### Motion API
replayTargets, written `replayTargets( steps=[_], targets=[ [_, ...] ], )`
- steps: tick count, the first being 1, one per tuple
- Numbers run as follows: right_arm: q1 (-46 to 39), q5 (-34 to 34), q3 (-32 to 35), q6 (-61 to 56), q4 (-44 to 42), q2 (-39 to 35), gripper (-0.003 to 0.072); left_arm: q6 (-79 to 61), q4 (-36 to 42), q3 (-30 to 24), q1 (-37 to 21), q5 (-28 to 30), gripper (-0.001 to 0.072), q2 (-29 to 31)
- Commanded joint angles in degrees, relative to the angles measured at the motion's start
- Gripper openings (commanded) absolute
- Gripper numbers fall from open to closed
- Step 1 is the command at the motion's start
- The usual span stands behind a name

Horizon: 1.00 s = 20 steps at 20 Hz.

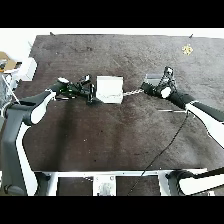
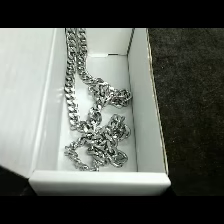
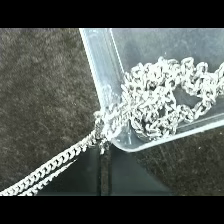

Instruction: Fold the box and place the chain.

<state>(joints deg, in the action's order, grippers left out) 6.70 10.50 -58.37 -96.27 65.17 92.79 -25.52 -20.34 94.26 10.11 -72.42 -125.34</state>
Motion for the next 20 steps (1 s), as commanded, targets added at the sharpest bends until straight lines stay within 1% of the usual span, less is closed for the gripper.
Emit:
replayTargets(
  steps=[1,3,5,8,10,13,17,19,20],
  targets=[
    [0.15,1.6,-0.02,-0.44,-0.07,-0.35,0.0006,-0.02,-0.02,0.02,-0.04,0.0,0.0345,-0.02],
    [0.2,3.48,-0.02,-0.39,-0.07,-1.97,0.0005,-0.02,-0.02,0.02,-0.04,0.0,0.0346,-0.02],
    [1.09,5.4,-0.02,1.86,-0.02,-5.81,0.0005,-0.02,-0.02,0.02,-0.04,0.0,0.0345,-0.02],
    [3.41,5.38,-0.02,3.28,-0.07,-13.46,0.0005,-0.02,-0.02,0.02,-0.04,-0.02,0.0346,-0.02],
    [6.36,4.39,-0.28,4.39,0.0,-20.06,0.0005,-0.02,-0.02,0.02,-0.04,0.0,0.0346,-0.02],
    [12.26,2.12,-3.82,8.2,0.74,-26.58,0.0005,-0.02,-0.02,0.02,-0.04,-0.02,0.0345,-0.02],
    [21.77,1.2,-12.85,8.22,7.69,-27.58,0.0005,-0.02,-0.02,0.02,-0.04,0.0,0.0346,-0.02],
    [25.62,-2.01,-15.3,8.2,11.72,-27.41,0.0005,-0.02,-0.02,0.02,-0.04,0.0,0.0345,-0.02],
    [26.45,-3.45,-15.54,8.2,11.76,-27.3,0.0005,-0.02,-0.02,0.02,-0.04,0.0,0.0346,-0.02]
  ],
)
